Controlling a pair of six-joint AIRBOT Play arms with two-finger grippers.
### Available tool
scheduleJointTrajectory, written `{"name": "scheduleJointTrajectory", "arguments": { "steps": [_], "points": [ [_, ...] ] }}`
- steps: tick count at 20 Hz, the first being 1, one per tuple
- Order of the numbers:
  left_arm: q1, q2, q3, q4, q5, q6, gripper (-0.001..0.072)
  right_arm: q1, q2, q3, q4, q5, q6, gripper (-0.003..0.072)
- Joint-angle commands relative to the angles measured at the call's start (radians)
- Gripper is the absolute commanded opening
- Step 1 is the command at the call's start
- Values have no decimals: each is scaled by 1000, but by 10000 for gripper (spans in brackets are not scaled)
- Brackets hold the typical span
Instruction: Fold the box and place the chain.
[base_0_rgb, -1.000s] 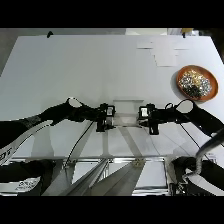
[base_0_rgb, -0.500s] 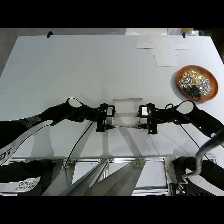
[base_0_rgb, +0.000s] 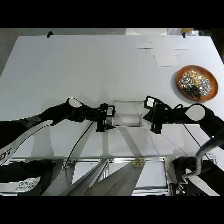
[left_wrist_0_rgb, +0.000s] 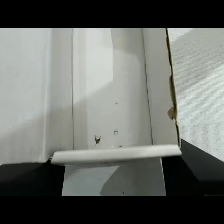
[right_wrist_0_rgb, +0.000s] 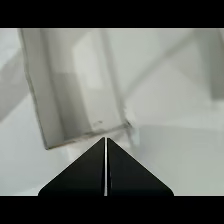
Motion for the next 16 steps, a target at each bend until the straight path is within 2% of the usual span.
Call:
{"name": "scheduleJointTrajectory", "arguments": {
  "steps": [1, 4, 8, 12, 16],
  "points": [
    [1, 1, 0, 0, 0, 0, 10, -42, 94, 1, -206, -113, 518, 17],
    [1, 1, 0, 0, 0, 0, 10, -188, 88, 1, -244, -75, 803, 16],
    [1, 1, 0, 0, 0, 0, 10, -312, 9, 1, -221, 76, 946, 16],
    [1, 1, 0, 0, 0, 0, 10, -262, -121, 0, -90, 137, 947, 16],
    [1, 1, 0, 0, 0, 0, 10, -172, -223, 0, -89, 119, 948, 16]
  ]
}}
